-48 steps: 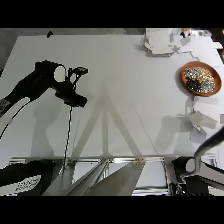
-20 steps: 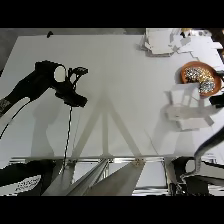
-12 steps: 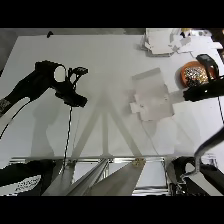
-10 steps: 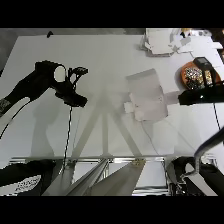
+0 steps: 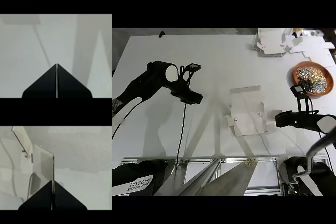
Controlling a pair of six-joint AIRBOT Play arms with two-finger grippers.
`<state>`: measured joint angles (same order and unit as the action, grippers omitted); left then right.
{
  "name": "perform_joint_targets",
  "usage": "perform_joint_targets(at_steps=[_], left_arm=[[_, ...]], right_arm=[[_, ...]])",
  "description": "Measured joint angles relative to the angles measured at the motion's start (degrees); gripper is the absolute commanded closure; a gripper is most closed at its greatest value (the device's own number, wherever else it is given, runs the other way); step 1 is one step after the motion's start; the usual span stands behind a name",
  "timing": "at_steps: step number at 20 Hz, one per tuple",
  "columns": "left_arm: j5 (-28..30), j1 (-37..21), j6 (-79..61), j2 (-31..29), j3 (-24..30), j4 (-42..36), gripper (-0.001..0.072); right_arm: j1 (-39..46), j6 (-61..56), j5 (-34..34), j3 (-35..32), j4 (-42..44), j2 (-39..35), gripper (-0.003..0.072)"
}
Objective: Fold the box and place the chain.
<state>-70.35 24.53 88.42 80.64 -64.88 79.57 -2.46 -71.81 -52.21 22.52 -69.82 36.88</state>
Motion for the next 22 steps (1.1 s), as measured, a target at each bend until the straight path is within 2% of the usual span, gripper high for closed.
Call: perform_joint_targets(at_steps=[5,7,8,9,10,11,19,22], left_arm=[[9.2,0.0,-4.7,0.2,0.0,-6.2,0.0705],[14.1,0.0,-5.6,0.3,0.0,-7.7,0.0687],[16.4,0.1,-6.3,0.4,0.0,-8.7,0.0531],[17.9,0.1,-7.5,0.6,0.0,-10.0,0.0343],[18.8,0.1,-10.1,1.0,0.0,-12.3,0.0239],[18.6,0.2,-13.7,1.6,0.0,-15.0,0.0177],[7.8,0.2,-49.4,11.6,0.0,-47.0,0.0172],[5.7,1.0,-57.4,15.0,0.0,-54.0,0.0173]], right_arm=[[-0.4,-0.3,0.6,-1.2,0.2,-0.5,0.067],[-0.4,-0.3,0.7,-1.3,0.2,-0.5,0.067],[-0.4,-0.3,0.7,-1.4,0.2,-0.5,0.067],[-0.4,-0.3,0.8,-1.4,0.2,-0.5,0.067],[-0.4,-0.3,0.8,-1.4,0.2,-0.5,0.067],[-0.4,-0.3,0.9,-1.4,0.2,-0.5,0.067],[-0.4,-0.4,0.9,-1.4,0.2,-0.5,0.067],[-0.4,-0.4,0.9,-1.4,0.2,-0.5,0.067]])
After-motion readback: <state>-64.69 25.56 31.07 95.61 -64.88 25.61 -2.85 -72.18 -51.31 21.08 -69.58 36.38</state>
